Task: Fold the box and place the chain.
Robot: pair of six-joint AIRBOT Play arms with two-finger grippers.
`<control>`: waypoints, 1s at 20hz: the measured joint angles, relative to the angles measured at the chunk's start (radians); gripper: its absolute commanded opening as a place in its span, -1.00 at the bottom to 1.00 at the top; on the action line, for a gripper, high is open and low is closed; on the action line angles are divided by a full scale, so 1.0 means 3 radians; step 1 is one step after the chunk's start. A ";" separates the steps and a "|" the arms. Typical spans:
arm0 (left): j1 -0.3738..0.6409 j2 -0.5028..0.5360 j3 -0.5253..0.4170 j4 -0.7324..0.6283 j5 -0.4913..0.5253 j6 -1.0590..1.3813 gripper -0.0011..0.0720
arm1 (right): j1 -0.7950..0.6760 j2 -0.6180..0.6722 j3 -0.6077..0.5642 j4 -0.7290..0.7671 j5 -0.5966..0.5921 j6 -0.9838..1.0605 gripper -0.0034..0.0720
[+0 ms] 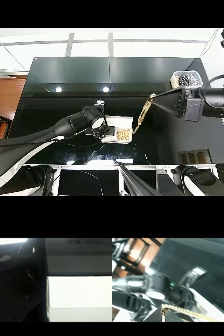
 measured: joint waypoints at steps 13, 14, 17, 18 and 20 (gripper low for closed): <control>-0.0001 0.0001 0.0000 0.0001 -0.0003 -0.0001 -0.89 | 0.0262 -0.0020 0.0189 0.0313 -0.0450 -0.0069 -0.89; -0.0001 0.0001 0.0000 0.0000 -0.0001 0.0000 -0.89 | 0.0304 -0.0045 0.0192 0.0312 -0.0465 -0.0069 -0.89; -0.0001 0.0001 0.0000 0.0000 -0.0003 0.0000 -0.89 | 0.0539 -0.0181 0.0192 0.0312 -0.0519 -0.0084 -0.89; -0.0001 0.0001 0.0000 0.0000 -0.0001 -0.0001 -0.89 | 0.0617 -0.0240 0.0192 0.0299 -0.0556 -0.0098 -0.89; -0.0001 0.0001 0.0000 0.0000 -0.0001 0.0000 -0.89 | 0.0716 -0.0355 0.0191 0.0214 -0.0599 -0.0122 -0.89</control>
